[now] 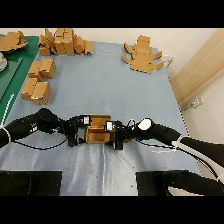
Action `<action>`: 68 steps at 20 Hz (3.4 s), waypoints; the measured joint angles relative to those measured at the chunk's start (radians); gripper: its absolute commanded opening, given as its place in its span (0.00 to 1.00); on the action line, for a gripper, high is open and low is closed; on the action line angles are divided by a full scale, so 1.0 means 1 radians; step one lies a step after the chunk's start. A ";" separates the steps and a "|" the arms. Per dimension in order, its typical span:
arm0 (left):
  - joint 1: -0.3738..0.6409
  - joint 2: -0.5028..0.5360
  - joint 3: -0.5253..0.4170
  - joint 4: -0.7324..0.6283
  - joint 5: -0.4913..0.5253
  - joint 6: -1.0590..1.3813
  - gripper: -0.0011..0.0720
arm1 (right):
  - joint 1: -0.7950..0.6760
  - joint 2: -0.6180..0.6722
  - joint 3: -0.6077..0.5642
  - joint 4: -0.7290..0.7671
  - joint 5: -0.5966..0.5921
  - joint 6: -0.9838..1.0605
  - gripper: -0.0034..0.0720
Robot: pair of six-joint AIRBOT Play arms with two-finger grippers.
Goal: Fold the box.
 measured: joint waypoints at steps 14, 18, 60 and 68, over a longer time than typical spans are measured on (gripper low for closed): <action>-0.007 -0.001 0.023 -0.032 -0.192 0.021 0.96 | -0.001 0.000 0.000 -0.002 -0.002 -0.003 0.80; -0.008 -0.001 0.023 -0.061 -0.188 -0.003 0.96 | -0.001 0.000 0.000 -0.001 -0.002 -0.003 0.80; -0.052 -0.061 0.027 -0.119 -0.083 -0.017 0.57 | -0.001 0.000 0.000 0.000 -0.002 -0.003 0.80; -0.052 -0.061 0.027 -0.119 -0.080 -0.018 0.57 | -0.001 0.000 0.000 0.000 -0.002 -0.003 0.80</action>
